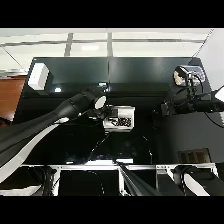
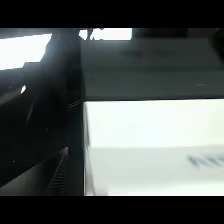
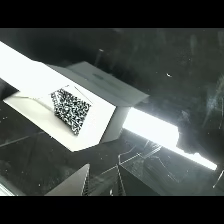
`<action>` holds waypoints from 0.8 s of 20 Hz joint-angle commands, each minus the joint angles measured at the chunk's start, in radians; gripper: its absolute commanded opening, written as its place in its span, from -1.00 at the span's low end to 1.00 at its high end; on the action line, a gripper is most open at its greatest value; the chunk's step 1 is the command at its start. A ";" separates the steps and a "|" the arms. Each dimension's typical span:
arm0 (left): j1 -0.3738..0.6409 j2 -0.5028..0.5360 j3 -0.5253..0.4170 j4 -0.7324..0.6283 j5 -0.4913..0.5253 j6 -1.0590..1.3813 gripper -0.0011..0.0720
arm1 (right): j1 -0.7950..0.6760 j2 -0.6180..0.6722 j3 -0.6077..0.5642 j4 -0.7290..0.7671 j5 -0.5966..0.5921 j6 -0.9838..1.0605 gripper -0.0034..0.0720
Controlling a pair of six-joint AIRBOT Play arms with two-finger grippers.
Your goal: Fold the box and place the chain.
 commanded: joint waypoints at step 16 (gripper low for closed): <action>0.521 0.468 -0.727 -0.997 0.235 1.904 0.96 | -0.003 0.000 0.001 -0.001 0.002 0.001 -0.37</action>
